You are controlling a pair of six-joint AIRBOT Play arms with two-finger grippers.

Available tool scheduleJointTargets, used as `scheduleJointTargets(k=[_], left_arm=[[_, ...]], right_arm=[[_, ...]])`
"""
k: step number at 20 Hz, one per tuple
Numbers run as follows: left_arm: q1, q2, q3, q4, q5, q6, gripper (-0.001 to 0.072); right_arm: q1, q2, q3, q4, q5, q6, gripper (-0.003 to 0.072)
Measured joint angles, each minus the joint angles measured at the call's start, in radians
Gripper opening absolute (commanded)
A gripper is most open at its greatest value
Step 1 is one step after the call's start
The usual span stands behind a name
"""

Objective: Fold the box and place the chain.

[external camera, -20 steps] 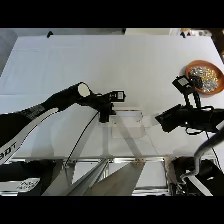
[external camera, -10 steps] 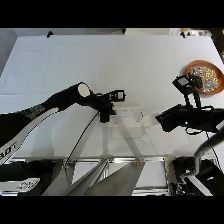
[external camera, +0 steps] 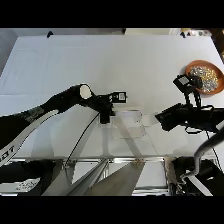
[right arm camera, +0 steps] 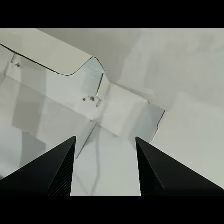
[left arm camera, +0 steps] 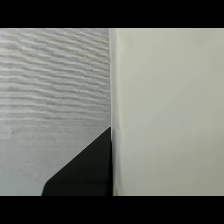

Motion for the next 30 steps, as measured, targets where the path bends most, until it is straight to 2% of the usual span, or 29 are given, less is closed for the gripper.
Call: scheduleJointTargets(k=[11, 13, 16, 17, 23, 27, 29, 30], left_arm=[[-0.002, 0.002, 0.0, 0.018, 0.006, -0.013, 0.001], [-0.002, 0.002, 0.0, 0.018, 0.006, -0.013, 0.001], [-0.002, 0.002, 0.0, 0.019, 0.006, -0.013, 0.001], [-0.002, 0.002, 0.0, 0.019, 0.006, -0.013, 0.001], [-0.002, 0.002, 0.0, 0.019, 0.006, -0.013, 0.001], [-0.002, 0.002, 0.0, 0.019, 0.006, -0.013, 0.001], [-0.002, 0.002, 0.0, 0.018, 0.006, -0.013, 0.001], [-0.002, 0.002, 0.0, 0.018, 0.006, -0.013, 0.001]], right_arm=[[0.0, 0.0, 0.0, 0.0, -0.002, 0.0, 0.041], [0.0, 0.0, 0.0, 0.0, -0.002, 0.0, 0.0385], [0.0, 0.0, 0.0, 0.0, 0.019, -0.001, 0.0084], [0.0, 0.0, 0.0, 0.0, 0.033, -0.001, 0.002], [0.0, 0.0, -0.003, 0.024, 0.092, -0.059, 0.0019], [0.0, -0.017, -0.06, 0.163, 0.088, -0.306, 0.0027], [0.0, -0.04, -0.111, 0.224, 0.067, -0.481, 0.0169], [0.0, -0.057, -0.134, 0.238, 0.063, -0.566, 0.0182]])
